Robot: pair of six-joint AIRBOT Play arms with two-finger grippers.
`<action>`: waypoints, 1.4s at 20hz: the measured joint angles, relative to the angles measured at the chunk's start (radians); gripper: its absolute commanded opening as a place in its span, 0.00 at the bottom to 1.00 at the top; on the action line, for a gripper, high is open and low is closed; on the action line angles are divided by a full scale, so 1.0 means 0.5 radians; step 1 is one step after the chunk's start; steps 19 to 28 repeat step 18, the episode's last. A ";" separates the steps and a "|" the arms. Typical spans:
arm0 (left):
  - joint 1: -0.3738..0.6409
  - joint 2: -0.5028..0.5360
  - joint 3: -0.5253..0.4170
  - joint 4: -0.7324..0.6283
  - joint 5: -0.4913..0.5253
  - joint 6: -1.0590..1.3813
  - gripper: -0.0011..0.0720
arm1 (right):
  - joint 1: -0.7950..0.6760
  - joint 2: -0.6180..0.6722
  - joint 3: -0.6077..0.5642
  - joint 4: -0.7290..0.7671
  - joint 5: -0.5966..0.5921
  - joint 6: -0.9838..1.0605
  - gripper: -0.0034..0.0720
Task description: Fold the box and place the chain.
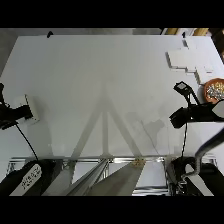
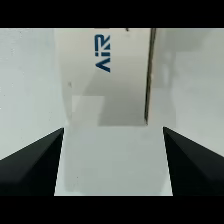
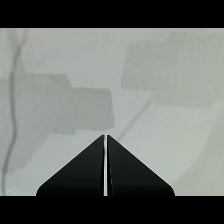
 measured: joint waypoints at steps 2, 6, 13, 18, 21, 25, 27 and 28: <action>-0.025 0.101 0.000 -0.003 -0.017 0.000 0.96 | 0.000 0.000 0.000 0.000 0.000 0.000 0.07; -0.090 0.307 0.000 -0.032 -0.036 -0.001 0.96 | 0.000 0.000 0.000 0.001 0.000 0.000 0.07; -0.184 0.477 0.000 -0.050 -0.007 0.000 0.96 | 0.000 0.000 0.000 0.000 0.000 0.000 0.07; -0.197 0.494 0.000 -0.053 0.069 -0.001 0.96 | 0.000 0.000 0.000 0.000 0.000 0.000 0.07; -0.197 0.494 0.000 -0.053 0.069 -0.001 0.96 | 0.000 0.000 0.000 0.000 0.000 0.000 0.07; -0.197 0.494 0.000 -0.053 0.069 -0.001 0.96 | 0.000 0.000 0.000 0.000 0.000 0.000 0.07; -0.197 0.494 0.000 -0.053 0.069 -0.001 0.96 | 0.000 0.000 0.000 0.000 0.000 0.000 0.07; -0.197 0.494 0.000 -0.053 0.069 -0.001 0.96 | 0.000 0.000 0.000 0.000 0.000 0.000 0.07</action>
